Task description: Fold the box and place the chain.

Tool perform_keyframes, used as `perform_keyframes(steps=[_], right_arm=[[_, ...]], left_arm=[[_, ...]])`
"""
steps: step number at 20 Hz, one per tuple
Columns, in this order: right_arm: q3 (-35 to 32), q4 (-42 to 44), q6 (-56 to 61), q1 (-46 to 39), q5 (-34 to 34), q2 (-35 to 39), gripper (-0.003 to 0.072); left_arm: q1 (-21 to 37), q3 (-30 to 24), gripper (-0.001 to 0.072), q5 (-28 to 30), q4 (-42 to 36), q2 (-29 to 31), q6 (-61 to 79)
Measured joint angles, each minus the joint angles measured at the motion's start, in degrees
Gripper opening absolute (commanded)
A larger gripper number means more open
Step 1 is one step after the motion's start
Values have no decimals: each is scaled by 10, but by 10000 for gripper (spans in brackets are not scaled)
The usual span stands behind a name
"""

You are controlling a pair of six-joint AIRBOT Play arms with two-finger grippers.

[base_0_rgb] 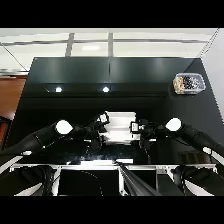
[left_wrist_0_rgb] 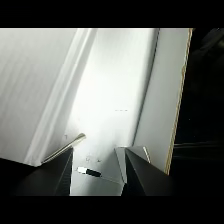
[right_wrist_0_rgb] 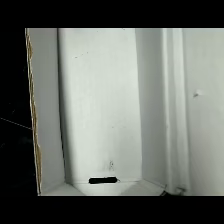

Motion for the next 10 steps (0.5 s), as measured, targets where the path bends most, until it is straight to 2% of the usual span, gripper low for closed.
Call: perform_keyframes(steps=[1,2,3,6,10], right_arm=[[0,0,0,0,0,0,256],[0,0,0,0,0,0,256],[0,0,0,0,0,0,256],[0,0,0,0,0,0,256],[0,0,0,0,0,0,256]], left_arm=[[0,0,261,0,0,0,0],[0,0,58,0,1,1,0],[2,1,26,0,4,5,0],[17,1,26,-31,52,35,-20],[80,1,26,-110,190,122,-172]])
